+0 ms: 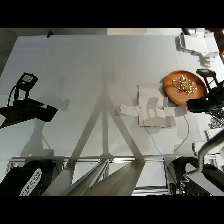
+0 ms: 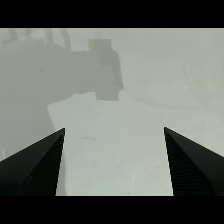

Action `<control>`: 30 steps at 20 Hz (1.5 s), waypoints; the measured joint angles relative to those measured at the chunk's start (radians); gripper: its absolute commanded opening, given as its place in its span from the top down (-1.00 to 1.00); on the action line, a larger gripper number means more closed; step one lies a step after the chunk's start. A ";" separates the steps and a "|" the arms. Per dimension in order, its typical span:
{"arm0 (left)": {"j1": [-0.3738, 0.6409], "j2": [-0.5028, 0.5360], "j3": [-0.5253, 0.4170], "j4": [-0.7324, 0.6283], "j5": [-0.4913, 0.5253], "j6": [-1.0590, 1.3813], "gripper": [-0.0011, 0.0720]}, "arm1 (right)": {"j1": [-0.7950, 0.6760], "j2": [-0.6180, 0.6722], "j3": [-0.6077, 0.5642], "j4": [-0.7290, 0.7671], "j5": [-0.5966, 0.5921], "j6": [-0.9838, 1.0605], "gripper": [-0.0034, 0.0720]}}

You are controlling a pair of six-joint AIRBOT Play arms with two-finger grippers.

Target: Fold the box and place the chain.

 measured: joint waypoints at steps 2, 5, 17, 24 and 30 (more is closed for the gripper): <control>0.000 0.000 0.000 0.000 0.000 0.000 -0.93 | -0.013 -0.029 -0.007 0.023 0.001 -0.007 0.04; 0.000 0.000 0.000 0.000 0.000 0.000 -0.93 | -0.023 -0.066 -0.012 0.043 -0.024 -0.013 0.01; 0.000 0.000 0.000 0.000 0.000 0.000 -0.93 | -0.027 -0.245 -0.014 0.095 -0.137 -0.053 0.48; 0.000 0.000 0.000 0.000 0.000 0.000 -0.93 | -0.027 -0.260 -0.014 0.122 -0.205 -0.119 0.89; 0.000 0.000 0.000 0.000 0.000 0.000 -0.93 | -0.027 -0.240 -0.018 0.294 -0.196 -0.314 0.89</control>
